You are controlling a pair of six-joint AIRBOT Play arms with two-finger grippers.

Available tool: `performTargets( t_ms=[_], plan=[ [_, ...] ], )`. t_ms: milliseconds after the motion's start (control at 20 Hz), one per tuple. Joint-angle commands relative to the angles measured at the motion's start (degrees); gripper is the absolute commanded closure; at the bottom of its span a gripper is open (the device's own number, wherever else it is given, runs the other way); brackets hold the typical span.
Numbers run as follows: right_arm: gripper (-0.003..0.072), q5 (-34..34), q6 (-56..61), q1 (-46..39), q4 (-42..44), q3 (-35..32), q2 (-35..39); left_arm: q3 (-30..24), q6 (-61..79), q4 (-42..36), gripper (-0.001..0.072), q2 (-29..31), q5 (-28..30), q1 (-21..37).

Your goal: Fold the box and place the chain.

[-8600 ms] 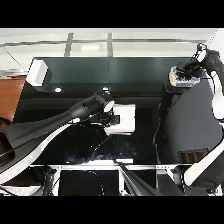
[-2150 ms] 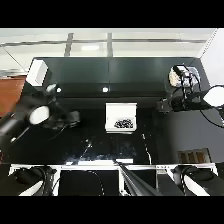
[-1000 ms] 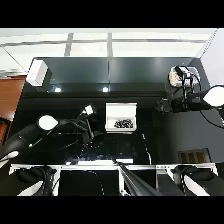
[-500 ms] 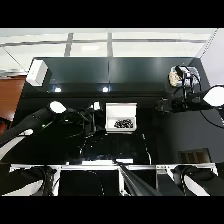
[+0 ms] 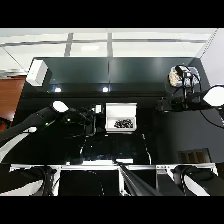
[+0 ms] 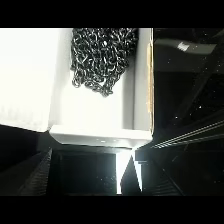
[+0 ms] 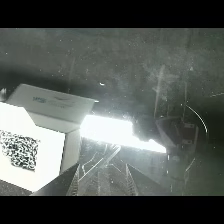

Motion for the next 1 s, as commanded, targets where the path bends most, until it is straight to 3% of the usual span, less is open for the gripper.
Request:
performTargets(
  t_ms=[0,700,950],
  plan=[
    [0.0341,-0.1,0.0,0.0,0.0,0.0,0.0,0.1,0.5,-0.4,-0.0003,-0.5,-0.5,-0.1],
    [0.0342,-0.4,0.0,0.0,0.0,0.0,-0.1,3.6,-1.1,-1.8,-0.0003,-3.7,-0.9,-0.9],
    [0.0342,-0.5,0.0,0.0,0.0,0.0,-0.1,4.0,-1.6,1.0,-0.0003,-3.8,-2.0,0.8]
  ],
)
